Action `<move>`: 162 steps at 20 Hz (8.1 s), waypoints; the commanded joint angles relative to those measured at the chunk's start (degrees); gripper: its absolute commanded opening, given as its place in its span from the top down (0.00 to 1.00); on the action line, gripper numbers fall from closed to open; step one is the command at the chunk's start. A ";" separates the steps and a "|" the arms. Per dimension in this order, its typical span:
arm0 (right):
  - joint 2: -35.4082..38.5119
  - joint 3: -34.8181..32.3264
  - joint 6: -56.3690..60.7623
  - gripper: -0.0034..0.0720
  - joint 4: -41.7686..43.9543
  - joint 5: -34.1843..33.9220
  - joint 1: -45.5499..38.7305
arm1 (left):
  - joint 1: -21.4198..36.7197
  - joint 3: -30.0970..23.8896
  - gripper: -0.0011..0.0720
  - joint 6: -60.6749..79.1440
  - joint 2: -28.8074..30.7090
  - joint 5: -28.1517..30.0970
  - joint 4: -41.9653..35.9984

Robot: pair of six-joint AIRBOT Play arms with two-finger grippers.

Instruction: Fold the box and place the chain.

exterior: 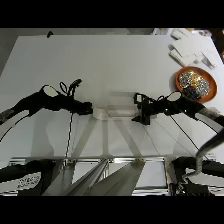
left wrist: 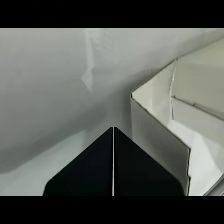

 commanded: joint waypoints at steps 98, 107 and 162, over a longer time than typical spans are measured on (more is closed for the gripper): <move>0.00 -0.02 0.00 0.43 0.00 0.02 0.04 | -32.26 37.66 0.83 -66.60 -18.43 -19.71 52.04; 0.00 -0.02 0.00 0.43 0.00 0.02 0.04 | -33.00 37.66 0.98 -64.02 -18.43 -19.37 52.00; 0.02 -0.02 0.00 0.43 0.00 0.04 0.04 | -24.48 37.62 0.26 -16.20 -0.66 -27.76 39.41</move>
